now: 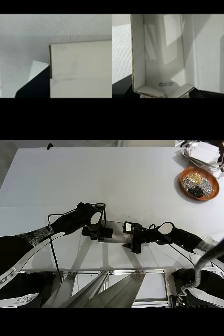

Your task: Fold the box and place the chain.

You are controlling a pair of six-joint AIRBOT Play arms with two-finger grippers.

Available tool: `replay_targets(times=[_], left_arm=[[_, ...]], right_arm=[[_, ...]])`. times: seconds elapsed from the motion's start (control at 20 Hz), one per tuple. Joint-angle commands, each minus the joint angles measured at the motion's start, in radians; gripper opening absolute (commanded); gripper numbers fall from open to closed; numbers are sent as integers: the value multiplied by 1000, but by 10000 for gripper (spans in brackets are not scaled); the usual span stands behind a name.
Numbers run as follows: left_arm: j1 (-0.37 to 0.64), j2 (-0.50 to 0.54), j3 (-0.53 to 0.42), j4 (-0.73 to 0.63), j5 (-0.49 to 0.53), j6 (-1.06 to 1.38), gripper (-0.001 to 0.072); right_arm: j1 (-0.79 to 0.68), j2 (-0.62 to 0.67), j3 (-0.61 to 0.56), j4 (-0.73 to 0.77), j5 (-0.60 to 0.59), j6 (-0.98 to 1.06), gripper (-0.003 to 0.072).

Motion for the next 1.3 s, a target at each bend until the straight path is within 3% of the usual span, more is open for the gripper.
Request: replay_targets(times=[0.0, 0.35, 0.5, 0.6, 0.75, 0.95, 1.25], left_arm=[[-2, -1, 0, 0, -10, -5, 3], [1, 11, 0, -11, -27, -3, 22], [1, 16, 0, -11, -35, 14, 180], [1, 16, 0, -11, -45, 15, 223], [1, 17, 0, -11, -56, 15, 219], [2, 17, 0, -12, -63, 15, 14], [4, 17, 0, -13, -58, 25, 10]], right_arm=[[0, 1, 0, 0, 0, 0, 293], [0, 1, 0, 0, 0, 0, 293], [0, 1, 0, 0, 0, 0, 293], [0, 1, 0, 0, 0, 0, 293], [0, 1, 0, 0, 0, 0, 293], [0, 1, 0, 0, 0, 0, 293], [0, 1, 0, 0, 0, 0, 293]])
